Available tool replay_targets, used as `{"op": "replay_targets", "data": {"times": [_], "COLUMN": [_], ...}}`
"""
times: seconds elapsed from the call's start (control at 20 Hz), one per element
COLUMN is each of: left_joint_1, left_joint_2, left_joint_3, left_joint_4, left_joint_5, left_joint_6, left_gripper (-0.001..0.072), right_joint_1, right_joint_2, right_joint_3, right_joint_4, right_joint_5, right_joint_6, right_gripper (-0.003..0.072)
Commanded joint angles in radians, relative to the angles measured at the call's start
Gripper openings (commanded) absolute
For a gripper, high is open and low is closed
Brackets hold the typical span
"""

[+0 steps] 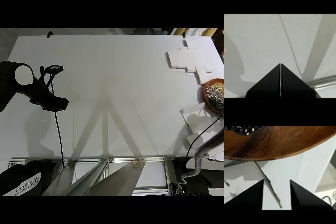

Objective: Fold the box and place the chain.

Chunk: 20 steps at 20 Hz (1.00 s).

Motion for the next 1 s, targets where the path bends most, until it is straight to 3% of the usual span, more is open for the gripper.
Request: {"op": "replay_targets", "data": {"times": [0.0, 0.1, 0.3, 0.55, 0.75, 0.95], "left_joint_1": [0.001, 0.001, 0.001, 0.001, 0.001, 0.001], "left_joint_2": [0.001, 0.001, 0.001, 0.001, 0.001, 0.001], "left_joint_3": [0.0, 0.0, 0.0, 0.0, 0.0, 0.0], "left_joint_4": [0.0, 0.0, 0.0, 0.0, 0.0, 0.0], "left_joint_5": [0.0, 0.0, 0.0, 0.0, 0.0, 0.0], "left_joint_6": [0.0, 0.0, 0.0, 0.0, 0.0, 0.0], "left_gripper": [0.001, 0.001, 0.0009, 0.0009, 0.0009, 0.001], "right_joint_1": [-0.007, -0.016, 0.064, 0.325, 0.515, 0.635], "right_joint_2": [-0.017, -0.019, 0.034, 0.254, 0.447, 0.694], "right_joint_3": [0.001, 0.001, 0.001, -0.08, -0.291, -0.573], "right_joint_4": [-0.011, 0.031, 0.28, 0.559, 0.723, 0.938], "right_joint_5": [0.027, 0.087, 0.234, 0.218, 0.154, -0.069], "right_joint_6": [0.002, 0.012, 0.008, 0.005, 0.006, 0.035], "right_gripper": [0.0191, 0.002, 0.0018, 0.0017, 0.0017, 0.0017]}}
